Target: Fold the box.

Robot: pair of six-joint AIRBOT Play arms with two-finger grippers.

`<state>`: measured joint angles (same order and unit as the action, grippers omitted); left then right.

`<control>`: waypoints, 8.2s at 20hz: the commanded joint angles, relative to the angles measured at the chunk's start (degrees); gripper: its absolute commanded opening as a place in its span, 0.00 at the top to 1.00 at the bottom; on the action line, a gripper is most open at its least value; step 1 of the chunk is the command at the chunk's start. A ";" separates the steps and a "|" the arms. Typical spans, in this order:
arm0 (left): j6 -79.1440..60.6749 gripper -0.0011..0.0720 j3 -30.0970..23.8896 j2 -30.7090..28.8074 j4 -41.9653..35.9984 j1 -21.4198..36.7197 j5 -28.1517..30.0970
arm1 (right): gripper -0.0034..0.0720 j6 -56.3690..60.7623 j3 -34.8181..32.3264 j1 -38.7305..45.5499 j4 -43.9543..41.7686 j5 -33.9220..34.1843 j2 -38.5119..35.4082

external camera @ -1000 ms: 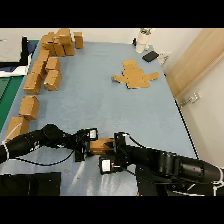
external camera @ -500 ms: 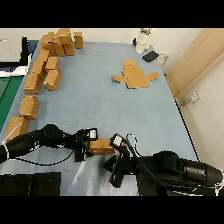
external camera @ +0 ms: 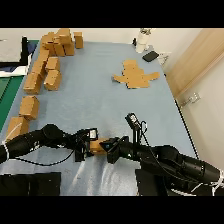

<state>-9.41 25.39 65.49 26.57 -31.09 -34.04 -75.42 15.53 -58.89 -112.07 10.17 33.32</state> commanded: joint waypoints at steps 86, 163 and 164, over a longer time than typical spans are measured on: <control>0.00 0.28 0.00 0.00 0.02 0.00 0.00 | 0.95 19.50 13.42 22.53 21.81 47.30 4.59; 67.38 0.06 28.87 8.46 30.49 46.73 1.84 | 0.95 38.34 13.44 24.28 32.68 39.56 9.46; 67.49 0.06 29.66 7.13 30.49 46.93 0.04 | 0.95 38.32 13.44 24.28 32.37 39.56 9.46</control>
<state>57.98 53.74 75.85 56.42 14.74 -29.82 -37.08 28.91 -34.59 -79.07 49.76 42.81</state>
